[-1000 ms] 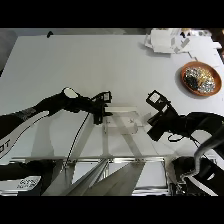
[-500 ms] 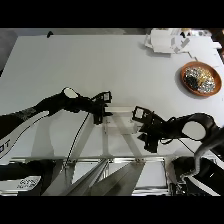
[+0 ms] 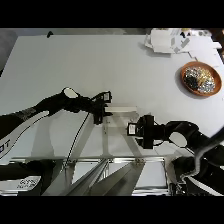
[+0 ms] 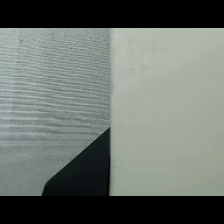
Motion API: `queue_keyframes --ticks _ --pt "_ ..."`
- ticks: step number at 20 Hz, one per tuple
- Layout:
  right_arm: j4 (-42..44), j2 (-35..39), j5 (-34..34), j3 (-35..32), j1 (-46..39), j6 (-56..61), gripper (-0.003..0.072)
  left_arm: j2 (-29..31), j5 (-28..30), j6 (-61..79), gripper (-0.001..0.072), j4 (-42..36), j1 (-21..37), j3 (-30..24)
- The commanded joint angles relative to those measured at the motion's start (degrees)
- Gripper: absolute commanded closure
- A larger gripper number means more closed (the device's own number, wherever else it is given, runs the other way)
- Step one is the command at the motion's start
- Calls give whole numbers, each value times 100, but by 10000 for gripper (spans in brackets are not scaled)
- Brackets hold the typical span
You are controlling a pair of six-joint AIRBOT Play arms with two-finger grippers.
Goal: Fold the box and place the chain.
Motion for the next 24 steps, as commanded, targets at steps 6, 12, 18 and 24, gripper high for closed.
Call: queue_keyframes --ticks 6,12,18,24 --pt "-94 17 -1572 -284 -251 -332 2 -4 -37 0 698 -7 -4 0" --pt "708 13 -1375 -105 -835 -1458 3 -4 -35 0 698 -7 -4 0" --pt "2435 -188 -636 -103 -1471 -3438 3 -4 -37 0 698 -7 -2 0" --pt "3526 -774 111 157 -2218 -4605 2 -4 -37 0 698 -7 -2 0"
